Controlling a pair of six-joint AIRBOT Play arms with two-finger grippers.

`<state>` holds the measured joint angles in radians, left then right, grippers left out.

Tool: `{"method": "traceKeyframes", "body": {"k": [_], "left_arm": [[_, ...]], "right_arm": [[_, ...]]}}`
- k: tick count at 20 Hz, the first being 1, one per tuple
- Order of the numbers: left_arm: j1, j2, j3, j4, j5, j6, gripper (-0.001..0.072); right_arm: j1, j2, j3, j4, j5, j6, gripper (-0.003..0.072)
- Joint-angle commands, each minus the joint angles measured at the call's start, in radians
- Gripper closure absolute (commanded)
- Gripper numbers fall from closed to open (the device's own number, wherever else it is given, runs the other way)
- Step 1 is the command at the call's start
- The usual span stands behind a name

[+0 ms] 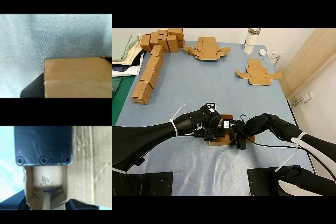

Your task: Fold the box.

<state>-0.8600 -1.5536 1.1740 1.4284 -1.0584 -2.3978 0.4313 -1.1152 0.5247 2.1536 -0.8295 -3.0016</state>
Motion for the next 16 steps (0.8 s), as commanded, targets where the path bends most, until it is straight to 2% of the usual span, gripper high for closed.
{"method": "traceKeyframes", "body": {"k": [1, 5, 6, 7, 8, 16], "left_arm": [[-0.001, -0.003, 0.001, -0.008, 0.015, 0.002, 0.0695], [-0.001, -0.003, 0.001, -0.023, 0.004, 0.004, 0.0693], [-0.001, -0.002, 0.001, -0.026, -0.004, 0.011, 0.0615], [0.0, -0.001, 0.001, -0.037, -0.016, 0.014, 0.0263], [0.002, -0.001, 0.002, -0.047, -0.028, 0.014, 0.0111], [0.034, -0.001, 0.067, -0.052, -0.111, 0.026, 0.0115]], "right_arm": [[0.001, 0.001, 0.0, 0.0, 0.001, -0.002, 0.0179], [0.001, 0.001, 0.0, 0.0, 0.001, -0.002, 0.0179], [0.001, 0.001, 0.0, 0.0, 0.001, -0.002, 0.0179], [0.001, 0.001, 0.0, 0.0, 0.001, -0.002, 0.0179], [0.001, 0.001, 0.0, 0.0, 0.001, -0.002, 0.0179], [0.001, 0.001, 0.0, 0.0, 0.001, -0.002, 0.0179]]}}
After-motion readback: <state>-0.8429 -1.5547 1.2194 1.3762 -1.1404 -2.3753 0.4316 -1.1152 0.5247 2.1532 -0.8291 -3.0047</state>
